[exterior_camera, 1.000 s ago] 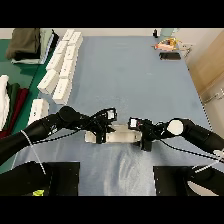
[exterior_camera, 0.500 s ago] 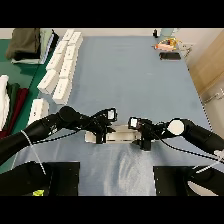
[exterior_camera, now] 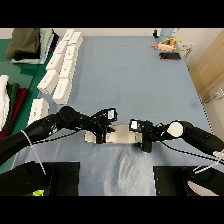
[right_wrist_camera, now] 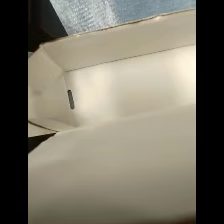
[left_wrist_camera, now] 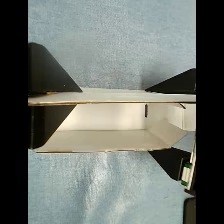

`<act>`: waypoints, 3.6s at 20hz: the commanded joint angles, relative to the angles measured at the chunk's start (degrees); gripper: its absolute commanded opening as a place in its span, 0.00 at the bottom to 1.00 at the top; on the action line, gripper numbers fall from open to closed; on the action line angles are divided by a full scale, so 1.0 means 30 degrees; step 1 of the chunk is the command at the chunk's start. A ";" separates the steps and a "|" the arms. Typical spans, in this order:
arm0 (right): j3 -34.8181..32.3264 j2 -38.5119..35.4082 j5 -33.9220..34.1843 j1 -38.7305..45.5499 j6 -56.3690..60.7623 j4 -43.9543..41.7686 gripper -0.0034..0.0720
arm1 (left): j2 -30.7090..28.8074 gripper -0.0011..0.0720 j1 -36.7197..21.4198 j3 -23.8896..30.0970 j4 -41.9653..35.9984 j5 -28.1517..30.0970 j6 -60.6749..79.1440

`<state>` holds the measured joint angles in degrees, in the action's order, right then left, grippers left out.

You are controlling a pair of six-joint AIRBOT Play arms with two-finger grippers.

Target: Fold the box.

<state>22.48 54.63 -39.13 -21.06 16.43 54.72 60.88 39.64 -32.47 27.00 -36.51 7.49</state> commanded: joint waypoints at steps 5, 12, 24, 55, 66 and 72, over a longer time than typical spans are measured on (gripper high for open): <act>-0.0022 -0.0379 0.0051 0.0007 0.0007 -0.0197 0.92 | 0.0007 0.04 0.0007 -0.0007 0.0000 0.0015 0.0000; -0.0117 0.0146 0.0430 0.0000 -0.0605 -0.0306 0.78 | 0.0007 0.03 0.0007 -0.0007 0.0000 0.0007 0.0000; -0.0095 -0.0022 0.0022 0.0007 -0.1741 -0.0743 0.71 | 0.0007 0.03 0.0007 -0.0007 0.0000 0.0015 0.0000; -0.0095 0.0568 -0.1829 0.2659 -0.7220 -0.4838 0.93 | 0.0007 0.03 0.0007 -0.0007 0.0000 0.0015 0.0000; -0.0124 0.1064 -0.1814 0.2659 -0.7599 -0.4758 0.92 | 0.0007 0.03 0.0007 -0.0007 0.0000 0.0015 0.0000; -0.0284 0.1071 -0.1887 0.2980 -0.7643 -0.4532 0.68 | 0.0007 0.04 0.0007 -0.0007 0.0000 0.0015 0.0000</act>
<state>21.96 57.74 -44.51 -12.60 -6.48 40.47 60.88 39.66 -32.47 27.03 -36.62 7.46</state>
